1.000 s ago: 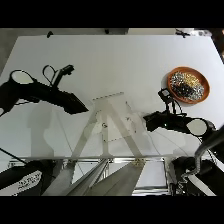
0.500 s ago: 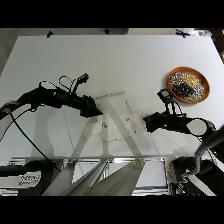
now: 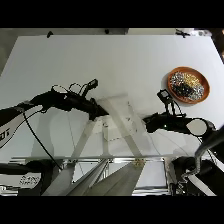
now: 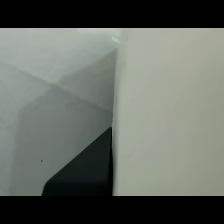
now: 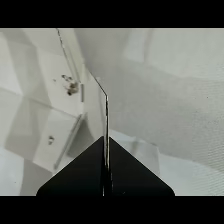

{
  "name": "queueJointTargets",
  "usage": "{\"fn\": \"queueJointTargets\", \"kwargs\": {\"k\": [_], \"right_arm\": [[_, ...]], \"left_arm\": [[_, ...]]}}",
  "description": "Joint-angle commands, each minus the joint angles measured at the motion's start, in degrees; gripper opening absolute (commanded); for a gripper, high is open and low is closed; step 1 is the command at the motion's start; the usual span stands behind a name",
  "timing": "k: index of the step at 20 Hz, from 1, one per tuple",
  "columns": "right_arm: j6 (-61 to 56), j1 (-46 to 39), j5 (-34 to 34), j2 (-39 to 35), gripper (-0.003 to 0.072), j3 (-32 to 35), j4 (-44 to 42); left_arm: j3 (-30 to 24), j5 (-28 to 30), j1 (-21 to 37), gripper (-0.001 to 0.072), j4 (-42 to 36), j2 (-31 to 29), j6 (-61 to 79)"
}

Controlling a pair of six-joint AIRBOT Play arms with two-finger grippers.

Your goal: Fold the box and place the chain.

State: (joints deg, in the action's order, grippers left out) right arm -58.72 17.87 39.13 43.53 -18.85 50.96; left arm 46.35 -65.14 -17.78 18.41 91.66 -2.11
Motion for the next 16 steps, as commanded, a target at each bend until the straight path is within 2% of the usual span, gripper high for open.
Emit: {"fn": "queueJointTargets", "kwargs": {"k": [1, 3, 6, 7, 9, 12, 14, 16], "right_arm": [[0.02, 0.04, 0.96, -0.07, 0.0015, 0.02, -0.09], [0.02, 0.02, 2.10, -0.09, 0.0027, -0.13, -0.13], [0.00, 0.02, 6.49, -0.74, 0.0306, -1.16, -0.04], [0.00, 0.00, 8.85, -1.36, 0.0342, -2.01, 0.39], [-2.19, -0.15, 14.29, -3.21, 0.0342, -4.79, 4.07], [-9.16, -0.13, 22.64, -8.20, 0.0342, -9.49, 15.72], [-11.41, -0.13, 26.08, -12.17, 0.0341, -10.49, 22.49], [-11.98, -0.13, 27.58, -15.61, 0.0341, -10.49, 26.03]], "left_arm": [[-0.02, -0.44, -0.57, 0.0001, 0.26, -0.20, 0.79], [-0.02, -1.33, -0.68, 0.0000, 1.03, -2.25, 0.81], [-0.02, -3.19, -0.70, -0.0001, 4.87, -8.11, 0.61], [-0.02, -3.91, -0.90, -0.0001, 6.91, -10.47, 0.22], [-0.07, -5.73, -1.53, -0.0001, 9.79, -14.01, -2.51], [-0.42, -9.03, -3.69, -0.0001, 11.37, -15.39, -2.89], [-1.22, -6.10, -6.03, -0.0001, 13.29, -15.34, -2.89], [-2.23, -0.31, -8.46, -0.0001, 13.51, -15.32, -2.78]]}}
